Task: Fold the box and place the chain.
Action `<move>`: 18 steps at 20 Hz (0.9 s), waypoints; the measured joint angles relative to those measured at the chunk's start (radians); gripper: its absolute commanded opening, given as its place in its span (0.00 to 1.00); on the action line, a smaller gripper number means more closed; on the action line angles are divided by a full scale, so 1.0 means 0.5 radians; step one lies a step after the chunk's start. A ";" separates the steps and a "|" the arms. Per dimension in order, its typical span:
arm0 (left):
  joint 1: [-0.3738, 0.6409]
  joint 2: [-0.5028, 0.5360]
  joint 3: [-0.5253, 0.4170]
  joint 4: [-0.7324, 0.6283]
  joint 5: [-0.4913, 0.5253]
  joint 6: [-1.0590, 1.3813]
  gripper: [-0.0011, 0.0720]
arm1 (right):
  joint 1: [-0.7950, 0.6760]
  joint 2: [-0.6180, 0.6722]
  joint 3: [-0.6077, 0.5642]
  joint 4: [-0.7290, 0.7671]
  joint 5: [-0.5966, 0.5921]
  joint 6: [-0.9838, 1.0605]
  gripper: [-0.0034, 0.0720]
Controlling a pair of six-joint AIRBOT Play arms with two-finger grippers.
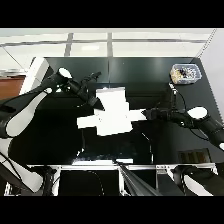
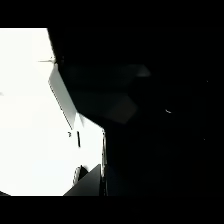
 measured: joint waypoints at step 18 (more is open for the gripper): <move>-0.124 0.814 -0.981 -0.159 0.859 1.136 0.06 | -0.015 0.146 0.455 -0.808 0.546 -0.439 0.91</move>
